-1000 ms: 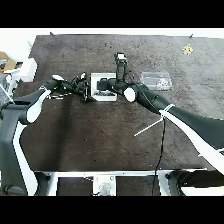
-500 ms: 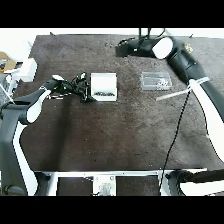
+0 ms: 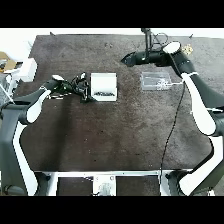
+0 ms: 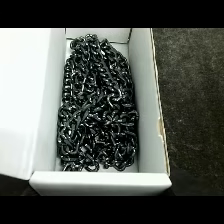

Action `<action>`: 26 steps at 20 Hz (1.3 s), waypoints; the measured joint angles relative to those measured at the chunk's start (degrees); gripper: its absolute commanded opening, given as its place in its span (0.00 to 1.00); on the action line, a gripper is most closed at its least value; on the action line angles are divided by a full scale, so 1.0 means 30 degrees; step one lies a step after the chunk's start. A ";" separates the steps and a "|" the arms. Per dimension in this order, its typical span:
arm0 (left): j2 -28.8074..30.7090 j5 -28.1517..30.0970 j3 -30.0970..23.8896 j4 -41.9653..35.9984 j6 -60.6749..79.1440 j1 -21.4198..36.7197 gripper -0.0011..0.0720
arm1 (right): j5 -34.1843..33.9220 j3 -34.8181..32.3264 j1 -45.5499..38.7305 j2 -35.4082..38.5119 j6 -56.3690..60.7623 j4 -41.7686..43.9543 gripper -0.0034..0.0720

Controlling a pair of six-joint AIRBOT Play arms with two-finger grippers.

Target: Fold the box and place the chain.

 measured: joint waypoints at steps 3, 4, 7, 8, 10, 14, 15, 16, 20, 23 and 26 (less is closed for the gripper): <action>0.0000 0.0000 0.0000 0.0000 0.0000 0.0000 0.63 | 0.0984 0.0044 -0.0117 -0.1064 -0.1916 0.1501 0.16; 0.0000 0.0000 0.0000 0.0000 0.0000 0.0000 0.64 | 0.1399 0.0044 -0.0087 -0.1370 -0.2463 0.1770 0.09; 0.0000 0.0000 0.0000 0.0000 0.0000 0.0000 0.63 | 0.2193 0.0051 0.0000 -0.1829 -0.4167 0.2237 0.09; 0.0000 0.0000 0.0000 0.0000 0.0000 0.0000 0.64 | 0.2295 0.0051 0.0022 -0.1887 -0.4692 0.2288 0.09; 0.0000 0.0000 0.0000 0.0000 0.0000 0.0000 0.63 | 0.2601 0.0051 0.0102 -0.1945 -0.5617 0.2426 0.07; 0.0000 0.0000 0.0000 0.0000 0.0000 0.0000 0.63 | 0.3650 -0.0175 0.0240 -0.1734 -0.7169 0.2390 0.07; 0.0000 0.0007 0.0000 0.0007 0.0000 0.0000 0.63 | 0.3730 -0.0430 0.0291 -0.1574 -0.7475 0.2266 0.07; 0.0000 0.0007 0.0000 0.0000 0.0000 0.0000 0.64 | 0.3840 -0.0816 0.0350 -0.1362 -0.7832 0.2127 0.07; 0.0000 0.0000 0.0000 0.0007 0.0000 0.0000 0.64 | 0.3373 -0.2900 0.0670 -0.0328 -0.9413 0.1887 0.08; 0.0000 0.0000 0.0000 0.0000 0.0000 0.0000 0.63 | 0.2827 -0.3883 0.1049 0.0044 -1.0499 0.1836 0.17; 0.0000 0.0007 0.0000 0.0000 0.0000 0.0000 0.64 | 0.2310 -0.4262 0.1457 0.0182 -1.1548 0.2011 0.20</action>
